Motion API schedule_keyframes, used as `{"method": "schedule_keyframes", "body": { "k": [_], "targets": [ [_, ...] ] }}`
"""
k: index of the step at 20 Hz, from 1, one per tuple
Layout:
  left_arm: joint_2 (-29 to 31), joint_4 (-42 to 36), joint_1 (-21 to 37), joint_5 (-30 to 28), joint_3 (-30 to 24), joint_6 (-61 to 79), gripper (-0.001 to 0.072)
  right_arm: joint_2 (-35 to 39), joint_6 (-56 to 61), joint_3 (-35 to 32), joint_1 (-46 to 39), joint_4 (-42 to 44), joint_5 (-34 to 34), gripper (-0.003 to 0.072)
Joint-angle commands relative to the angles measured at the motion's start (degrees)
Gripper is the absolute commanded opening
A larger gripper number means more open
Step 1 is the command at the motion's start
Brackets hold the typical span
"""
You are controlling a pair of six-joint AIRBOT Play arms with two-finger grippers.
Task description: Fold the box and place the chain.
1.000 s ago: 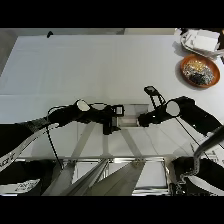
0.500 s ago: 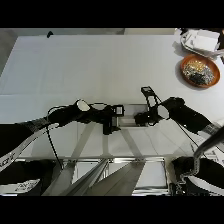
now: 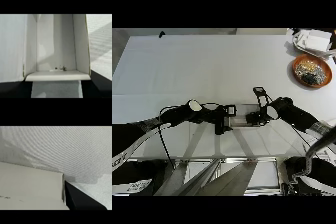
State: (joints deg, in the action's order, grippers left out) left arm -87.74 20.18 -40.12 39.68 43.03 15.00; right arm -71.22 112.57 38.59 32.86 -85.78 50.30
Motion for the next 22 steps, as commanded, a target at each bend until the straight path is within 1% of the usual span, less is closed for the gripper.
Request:
{"method": "schedule_keyframes", "body": {
  "k": [1, 2, 3, 6, 11, 12, 13, 14, 16, 22],
  "targets": [
    [0.02, 0.0, 0.02, 0.0, -0.02, 0.02, 0.0314, -0.94, 1.27, -0.04, 0.04, -1.14, 1.36, 0.0228],
    [0.02, 0.0, 0.02, 0.0, -0.02, 0.02, 0.0314, -0.94, 1.27, -0.04, 0.04, -1.64, 1.84, 0.0173],
    [0.02, 0.0, 0.02, 0.0, -0.02, 0.02, 0.0314, -0.94, 1.27, -0.04, 0.04, -1.95, 2.36, 0.0147],
    [0.02, 0.0, 0.02, -0.02, -0.02, 0.04, 0.0314, -0.92, 1.2, -0.04, 0.04, -2.32, 3.58, 0.0009],
    [0.02, 0.0, 0.02, 0.0, -0.02, 0.02, 0.0314, -0.92, 0.94, -0.04, 0.04, -2.27, 4.13, 0.0015],
    [0.02, 0.0, 0.02, 0.0, -0.02, 0.02, 0.0314, -0.85, 0.94, -0.04, 0.04, -2.27, 4.07, 0.0096],
    [0.02, 0.0, 0.02, -0.02, -0.02, 0.02, 0.0314, -0.81, 0.92, -0.04, 0.04, -2.27, 4.07, 0.0254],
    [0.02, 0.0, 0.02, -0.02, -0.02, 0.02, 0.0314, -0.66, 0.2, -0.04, 0.04, -2.27, 4.07, 0.0361],
    [0.02, 0.0, 0.02, -0.02, -0.02, 0.02, 0.0314, 0.28, -2.12, -0.04, 0.04, -2.27, 4.04, 0.0362],
    [0.02, 0.0, 0.02, 0.0, -0.02, 0.04, 0.0314, 3.23, -3.15, -0.04, 0.02, -2.54, 4.63, 0.0362]
  ]
}}
